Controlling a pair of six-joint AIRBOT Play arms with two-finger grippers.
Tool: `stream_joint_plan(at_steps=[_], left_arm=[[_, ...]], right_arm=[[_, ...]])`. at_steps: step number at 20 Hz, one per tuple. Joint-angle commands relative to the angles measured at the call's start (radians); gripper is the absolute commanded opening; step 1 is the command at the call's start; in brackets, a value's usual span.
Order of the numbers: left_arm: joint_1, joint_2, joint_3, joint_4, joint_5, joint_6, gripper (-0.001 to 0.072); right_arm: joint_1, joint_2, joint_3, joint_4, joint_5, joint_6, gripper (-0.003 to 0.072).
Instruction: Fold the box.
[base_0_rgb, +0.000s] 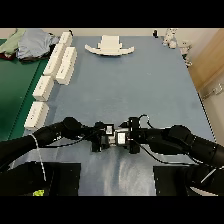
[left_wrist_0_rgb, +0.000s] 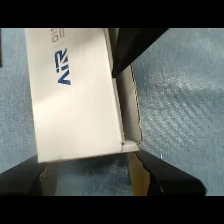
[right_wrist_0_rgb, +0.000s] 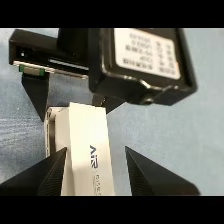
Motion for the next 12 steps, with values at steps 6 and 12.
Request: stream_joint_plan(at_steps=[6,12], left_arm=[[0.000,0.000,0.000,0.000,0.000,-0.001,0.0597],[0.000,0.000,0.000,0.000,0.000,-0.001,0.0596]], right_arm=[[0.001,-0.002,0.000,0.049,-0.026,0.000,0.0565],[0.000,-0.003,0.000,0.086,-0.008,0.001,0.0504]])
